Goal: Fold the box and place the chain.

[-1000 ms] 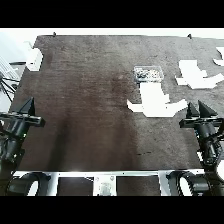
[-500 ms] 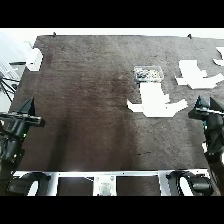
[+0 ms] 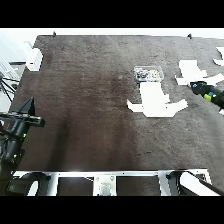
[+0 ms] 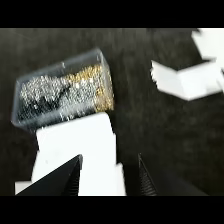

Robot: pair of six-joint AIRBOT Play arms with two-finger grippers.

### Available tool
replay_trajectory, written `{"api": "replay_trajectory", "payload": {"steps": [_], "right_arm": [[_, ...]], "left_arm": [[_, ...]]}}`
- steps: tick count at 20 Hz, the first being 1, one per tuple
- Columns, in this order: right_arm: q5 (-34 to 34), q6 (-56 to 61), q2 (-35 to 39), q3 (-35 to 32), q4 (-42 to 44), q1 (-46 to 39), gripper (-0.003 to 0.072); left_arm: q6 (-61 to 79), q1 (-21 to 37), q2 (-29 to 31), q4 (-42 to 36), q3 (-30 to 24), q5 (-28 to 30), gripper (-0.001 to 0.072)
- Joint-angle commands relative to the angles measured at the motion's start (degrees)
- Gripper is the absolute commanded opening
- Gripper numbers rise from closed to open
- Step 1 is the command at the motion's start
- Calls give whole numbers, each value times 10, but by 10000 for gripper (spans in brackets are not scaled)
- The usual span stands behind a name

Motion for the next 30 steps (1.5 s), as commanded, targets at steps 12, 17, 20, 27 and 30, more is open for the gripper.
{"api": "replay_trajectory", "payload": {"steps": [12,17,20,27,30], "right_arm": [[490,199,-420,458,-269,-20,437],[492,198,-436,458,-271,-1,437],[500,190,-442,457,-296,9,437],[535,187,-483,456,-292,38,385],[535,159,-484,456,-254,36,93]], "left_arm": [[0,0,0,0,0,0,21],[0,0,0,0,0,0,21],[0,0,0,0,0,0,21],[0,0,0,0,0,0,21],[0,0,0,0,0,0,21]]}}
